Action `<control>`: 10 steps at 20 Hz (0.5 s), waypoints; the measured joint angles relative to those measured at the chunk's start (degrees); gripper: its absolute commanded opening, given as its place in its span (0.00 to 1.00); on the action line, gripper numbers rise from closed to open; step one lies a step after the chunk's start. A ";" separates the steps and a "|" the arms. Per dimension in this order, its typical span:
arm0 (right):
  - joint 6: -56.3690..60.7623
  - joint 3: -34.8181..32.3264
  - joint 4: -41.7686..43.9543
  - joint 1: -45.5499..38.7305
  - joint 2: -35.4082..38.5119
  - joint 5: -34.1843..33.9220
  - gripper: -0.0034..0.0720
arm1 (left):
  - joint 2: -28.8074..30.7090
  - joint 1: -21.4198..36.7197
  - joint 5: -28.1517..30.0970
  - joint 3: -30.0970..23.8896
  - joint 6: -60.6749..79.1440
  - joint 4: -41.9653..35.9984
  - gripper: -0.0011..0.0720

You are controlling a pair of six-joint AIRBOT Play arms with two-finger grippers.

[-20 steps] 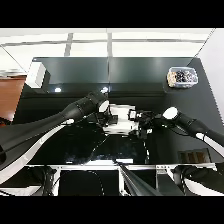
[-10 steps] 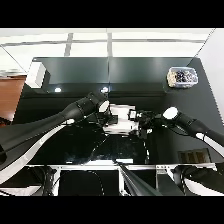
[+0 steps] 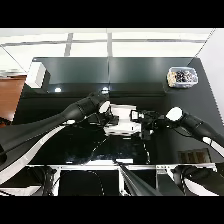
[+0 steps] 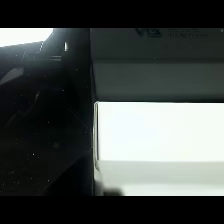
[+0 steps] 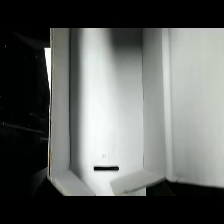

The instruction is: Fold the box and place the chain.

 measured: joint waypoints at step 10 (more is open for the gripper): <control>-0.79 0.00 -5.29 -1.01 2.12 -0.81 0.97 | 0.00 0.02 -1.07 0.00 -2.56 0.24 0.05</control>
